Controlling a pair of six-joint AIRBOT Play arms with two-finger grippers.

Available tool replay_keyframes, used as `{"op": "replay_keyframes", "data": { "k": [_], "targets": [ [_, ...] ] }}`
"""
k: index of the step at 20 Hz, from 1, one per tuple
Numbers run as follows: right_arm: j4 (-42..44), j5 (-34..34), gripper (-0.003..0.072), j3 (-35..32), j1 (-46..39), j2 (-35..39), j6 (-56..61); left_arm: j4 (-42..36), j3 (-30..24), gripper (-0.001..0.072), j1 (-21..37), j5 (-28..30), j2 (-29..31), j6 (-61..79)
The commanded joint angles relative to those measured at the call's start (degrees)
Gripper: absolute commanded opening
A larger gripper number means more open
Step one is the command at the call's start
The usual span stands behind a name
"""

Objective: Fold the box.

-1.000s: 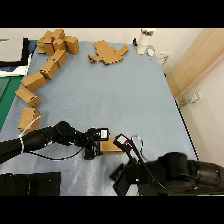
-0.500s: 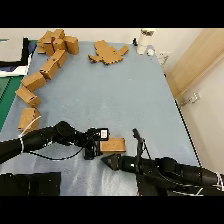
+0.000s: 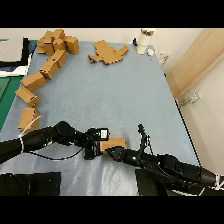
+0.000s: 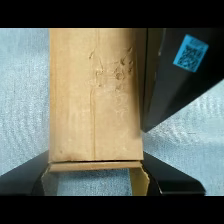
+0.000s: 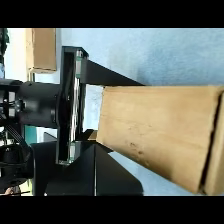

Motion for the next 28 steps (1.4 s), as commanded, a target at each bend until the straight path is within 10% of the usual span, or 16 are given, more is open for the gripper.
{"op": "replay_keyframes", "data": {
  "k": [1, 28],
  "targets": [
    [-2.08, -1.92, 0.0004, -0.07, -0.33, -0.04, 0.13, 0.02, 0.00, 0.0477, 0.04, 0.02, -0.02, 0.02],
    [-8.20, -1.88, 0.0003, 1.95, -1.51, 0.66, 0.13, 0.02, 0.00, 0.0477, 0.04, 0.02, -0.02, 0.02]
  ]
}}
